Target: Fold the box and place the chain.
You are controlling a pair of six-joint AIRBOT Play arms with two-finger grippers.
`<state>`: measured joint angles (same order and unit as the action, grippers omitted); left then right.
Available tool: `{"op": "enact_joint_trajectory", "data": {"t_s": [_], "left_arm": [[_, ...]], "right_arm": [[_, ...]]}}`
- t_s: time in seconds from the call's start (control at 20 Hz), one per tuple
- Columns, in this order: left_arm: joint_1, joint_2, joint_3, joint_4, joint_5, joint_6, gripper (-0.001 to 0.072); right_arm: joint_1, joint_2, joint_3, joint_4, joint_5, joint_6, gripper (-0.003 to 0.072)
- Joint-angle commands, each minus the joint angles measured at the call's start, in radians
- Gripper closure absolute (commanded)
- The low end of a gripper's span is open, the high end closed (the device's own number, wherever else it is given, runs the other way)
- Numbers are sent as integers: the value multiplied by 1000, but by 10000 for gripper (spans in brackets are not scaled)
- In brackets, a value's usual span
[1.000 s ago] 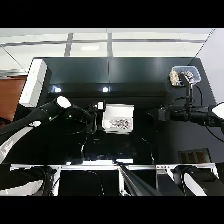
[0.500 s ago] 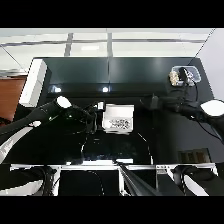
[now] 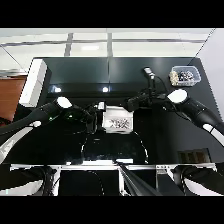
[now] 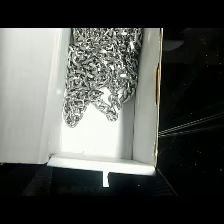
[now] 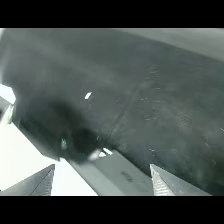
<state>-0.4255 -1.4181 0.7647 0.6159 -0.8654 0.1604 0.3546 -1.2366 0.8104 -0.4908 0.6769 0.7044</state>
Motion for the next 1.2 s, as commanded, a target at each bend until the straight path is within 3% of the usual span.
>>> {"op": "enact_joint_trajectory", "data": {"t_s": [0.0,0.2,0.35,0.7,1.15], "left_arm": [[0,-1,0,0,2,0,421],[0,-1,0,0,1,0,421],[0,-1,0,0,-2,0,421],[0,-1,0,0,-2,0,421],[0,-1,0,0,-2,0,420]], "right_arm": [[27,-4,47,-137,131,-190,-26],[28,58,87,-325,281,-190,-26],[40,68,85,-344,375,-190,-26],[84,47,81,-401,251,-272,-26],[121,29,74,-404,274,-294,-24]]}}
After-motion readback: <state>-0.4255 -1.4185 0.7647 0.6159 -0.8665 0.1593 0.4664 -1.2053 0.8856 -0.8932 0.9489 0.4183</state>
